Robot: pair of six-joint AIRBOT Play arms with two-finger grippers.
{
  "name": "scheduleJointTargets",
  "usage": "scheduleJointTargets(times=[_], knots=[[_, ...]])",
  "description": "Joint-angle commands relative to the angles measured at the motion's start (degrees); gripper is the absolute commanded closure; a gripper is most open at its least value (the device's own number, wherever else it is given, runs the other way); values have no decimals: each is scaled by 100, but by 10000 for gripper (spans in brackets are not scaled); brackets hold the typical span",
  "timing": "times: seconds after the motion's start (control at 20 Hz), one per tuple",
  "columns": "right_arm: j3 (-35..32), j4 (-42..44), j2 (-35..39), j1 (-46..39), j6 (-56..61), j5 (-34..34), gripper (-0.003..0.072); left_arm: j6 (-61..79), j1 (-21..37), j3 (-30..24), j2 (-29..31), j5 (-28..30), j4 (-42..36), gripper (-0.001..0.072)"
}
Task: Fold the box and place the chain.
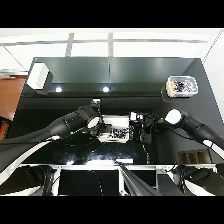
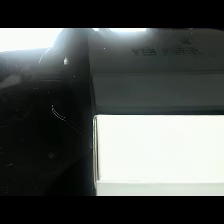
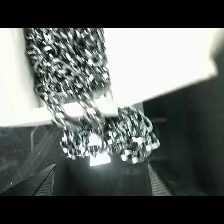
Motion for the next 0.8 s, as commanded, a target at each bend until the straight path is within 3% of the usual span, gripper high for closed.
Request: scheduleJointTargets(times=[0.0, 0.45, 0.5, 0.6, 0.65, 0.7, 0.75], knots=[[-31, 461, -164, 92, -688, -195, -34, -4, 4, 4, 2, -4, 17, 679], [-31, 457, -308, 219, -697, -507, -22, -4, 4, 4, 2, 2, 20, 679], [-31, 457, -310, 286, -688, -511, 120, -4, 4, 4, 2, 0, 20, 679], [-28, 450, -308, 374, -555, -507, 225, -4, 4, 4, 2, 0, 20, 679], [-28, 446, -302, 367, -468, -468, 474, -4, 4, 4, 2, -4, 17, 679], [-28, 389, -282, 354, -363, -431, 662, -4, 4, 4, 2, -20, 17, 679], [-28, 304, -254, 334, -214, -415, 666, -4, 4, 4, 2, -52, 15, 679]])
